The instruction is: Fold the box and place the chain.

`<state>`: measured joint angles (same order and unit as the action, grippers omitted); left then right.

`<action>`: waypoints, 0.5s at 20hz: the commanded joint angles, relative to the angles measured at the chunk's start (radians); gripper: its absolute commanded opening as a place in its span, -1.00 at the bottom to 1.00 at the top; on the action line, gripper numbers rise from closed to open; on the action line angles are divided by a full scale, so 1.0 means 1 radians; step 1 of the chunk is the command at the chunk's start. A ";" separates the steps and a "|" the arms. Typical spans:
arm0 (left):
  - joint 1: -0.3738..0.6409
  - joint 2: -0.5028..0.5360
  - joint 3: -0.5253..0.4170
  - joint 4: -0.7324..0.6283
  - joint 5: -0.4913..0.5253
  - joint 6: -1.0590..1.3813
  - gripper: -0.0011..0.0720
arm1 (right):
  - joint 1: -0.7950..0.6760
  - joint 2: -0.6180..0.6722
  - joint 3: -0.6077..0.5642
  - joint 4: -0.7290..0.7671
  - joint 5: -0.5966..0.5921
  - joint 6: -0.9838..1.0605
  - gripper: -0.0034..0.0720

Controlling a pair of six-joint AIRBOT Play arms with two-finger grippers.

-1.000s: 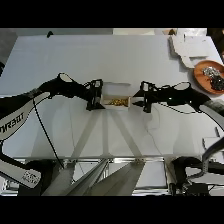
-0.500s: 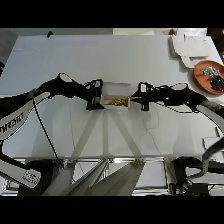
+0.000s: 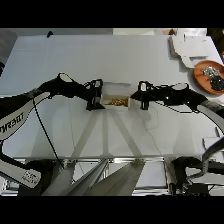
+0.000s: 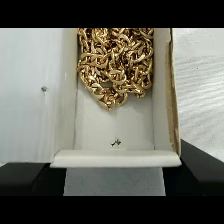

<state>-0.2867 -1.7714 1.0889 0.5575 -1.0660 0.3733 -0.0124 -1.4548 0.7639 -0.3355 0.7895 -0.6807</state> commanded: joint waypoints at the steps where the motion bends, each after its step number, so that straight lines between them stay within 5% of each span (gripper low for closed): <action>1: 0.000 0.000 0.000 0.000 0.000 0.000 -0.05 | 0.001 0.042 0.000 -0.100 -0.038 0.055 -0.87; 4: 0.000 0.000 0.000 0.000 0.000 0.000 -0.05 | 0.001 0.117 0.000 -0.244 -0.042 0.222 -0.87; 10: 0.000 0.000 0.000 0.000 0.000 0.000 -0.05 | 0.064 0.208 0.026 -0.167 0.064 0.298 -0.87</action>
<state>-0.2867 -1.7714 1.0889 0.5575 -1.0660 0.3733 0.0162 -1.2770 0.7753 -0.5167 0.8143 -0.4385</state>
